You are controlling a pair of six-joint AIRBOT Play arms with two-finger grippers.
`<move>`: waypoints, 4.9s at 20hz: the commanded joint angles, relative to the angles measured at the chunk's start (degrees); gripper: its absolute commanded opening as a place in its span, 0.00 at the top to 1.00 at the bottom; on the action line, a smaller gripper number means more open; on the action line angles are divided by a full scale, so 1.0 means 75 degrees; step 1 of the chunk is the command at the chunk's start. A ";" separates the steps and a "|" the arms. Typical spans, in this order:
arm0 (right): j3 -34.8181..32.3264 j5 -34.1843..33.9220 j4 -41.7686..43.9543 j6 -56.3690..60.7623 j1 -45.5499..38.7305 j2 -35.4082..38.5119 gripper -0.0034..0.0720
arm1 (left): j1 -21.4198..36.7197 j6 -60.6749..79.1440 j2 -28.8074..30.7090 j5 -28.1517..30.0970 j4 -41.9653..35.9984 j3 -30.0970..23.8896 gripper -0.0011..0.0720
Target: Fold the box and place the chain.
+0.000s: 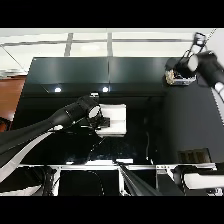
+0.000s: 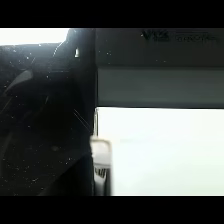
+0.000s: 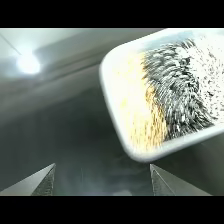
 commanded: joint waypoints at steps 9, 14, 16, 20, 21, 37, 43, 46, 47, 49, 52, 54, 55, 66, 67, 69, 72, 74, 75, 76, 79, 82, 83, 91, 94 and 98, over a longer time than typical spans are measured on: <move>0.3171 0.2352 0.3762 -0.0152 -0.1973 -0.2702 0.24 | -0.0003 0.0000 -0.0006 -0.0047 -0.0006 -0.0003 0.95; 0.3171 0.2221 0.3818 -0.0152 -0.1897 -0.2850 0.24 | -0.0003 0.0000 -0.0006 -0.0047 -0.0006 -0.0003 0.95; 0.3171 0.2186 0.3835 -0.0152 -0.1833 -0.2911 0.24 | -0.0003 0.0000 -0.0006 -0.0047 -0.0003 -0.0003 0.95; 0.3171 0.2142 0.3818 -0.0149 -0.1731 -0.3057 0.24 | -0.0003 0.0000 -0.0006 -0.0047 -0.0003 -0.0003 0.95; 0.3171 0.2142 0.3824 -0.0149 -0.1731 -0.3098 0.24 | -0.0003 0.0000 -0.0006 -0.0047 -0.0003 -0.0003 0.95; 0.3171 0.2098 0.3707 -0.2226 -0.1638 -0.2958 0.94 | -0.0003 0.0000 -0.0006 -0.0032 -0.0003 -0.0003 0.95; 0.3171 0.2518 0.3646 -0.4275 -0.1740 -0.1084 0.94 | -0.0003 0.0000 -0.0006 -0.0047 -0.0006 -0.0003 0.95; 0.3171 0.2661 0.3689 -0.4811 -0.1731 0.0216 0.94 | -0.0003 0.0000 -0.0009 -0.0038 0.0000 -0.0003 0.95; 0.3171 0.2830 0.3707 -0.4978 -0.1716 0.0615 0.94 | -0.0003 0.0000 -0.0006 -0.0038 -0.0003 -0.0003 0.95; 0.3171 0.3325 0.3707 -0.5345 -0.1667 0.1373 0.94 | -0.0003 -0.0003 -0.0006 -0.0041 -0.0003 -0.0003 0.95; 0.3171 0.3771 0.3704 -0.5645 -0.1478 0.2401 0.94 | -0.0003 0.0000 -0.0009 -0.0038 -0.0003 -0.0003 0.95; 0.3171 0.4112 0.3762 -0.5712 -0.1314 0.3010 0.94 | -0.0003 -0.0003 -0.0006 -0.0038 -0.0006 -0.0003 0.95; 0.3171 0.4304 0.3768 -0.5788 -0.1204 0.3279 0.94 | -0.0003 -0.0003 -0.0006 -0.0041 -0.0006 -0.0003 0.95; 0.3150 0.6583 0.5625 -0.5855 -0.0003 0.4925 0.94 | -0.0003 -0.0003 -0.0009 -0.0041 -0.0009 -0.0003 0.95; 0.3107 0.6770 0.5732 -0.5861 0.0207 0.4928 0.94 | -0.0003 0.0000 -0.0009 -0.0041 -0.0009 -0.0003 0.95; 0.3048 0.6878 0.5741 -0.5855 0.0606 0.4928 0.94 | -0.0003 0.0000 -0.0009 -0.0041 -0.0009 -0.0003 0.95; 0.2559 0.6755 0.5852 -0.5750 0.1367 0.4928 0.94 | -0.0003 0.0000 -0.0009 -0.0041 -0.0006 -0.0003 0.95; 0.1894 0.6359 0.6304 -0.5753 0.1938 0.4925 0.94 | -0.0003 -0.0003 -0.0009 -0.0041 -0.0006 -0.0003 0.95; 0.1521 0.5974 0.6478 -0.5761 0.2224 0.4919 0.94 | -0.0003 0.0000 -0.0009 -0.0044 -0.0006 -0.0003 0.95; 0.1192 0.5490 0.6505 -0.5761 0.2492 0.4919 0.94 | -0.0003 0.0000 -0.0009 -0.0041 -0.0009 -0.0003 0.95; 0.0303 0.4307 0.6554 -0.5756 0.3182 0.4826 0.94 | -0.0003 0.0000 -0.0009 -0.0041 -0.0006 -0.0003 0.95; 0.0105 0.3582 0.6630 -0.5759 0.3413 0.4651 0.94 | -0.0003 0.0000 -0.0009 -0.0041 -0.0009 -0.0003 0.95; 0.0105 0.3319 0.6706 -0.5761 0.3413 0.4628 0.94 | -0.0003 0.0000 -0.0009 -0.0041 -0.0009 -0.0003 0.95; 0.0108 0.2436 0.7326 -0.5843 0.3410 0.4625 0.94 | -0.0003 0.0000 -0.0009 -0.0038 -0.0006 -0.0003 0.95; 0.0108 0.2192 0.7455 -0.5846 0.3413 0.4625 0.94 | -0.0003 0.0000 -0.0009 -0.0041 -0.0006 -0.0003 0.95; 0.0108 0.2084 0.7828 -0.6021 0.3413 0.4625 0.94 | -0.0003 0.0000 -0.0009 -0.0041 -0.0006 -0.0003 0.95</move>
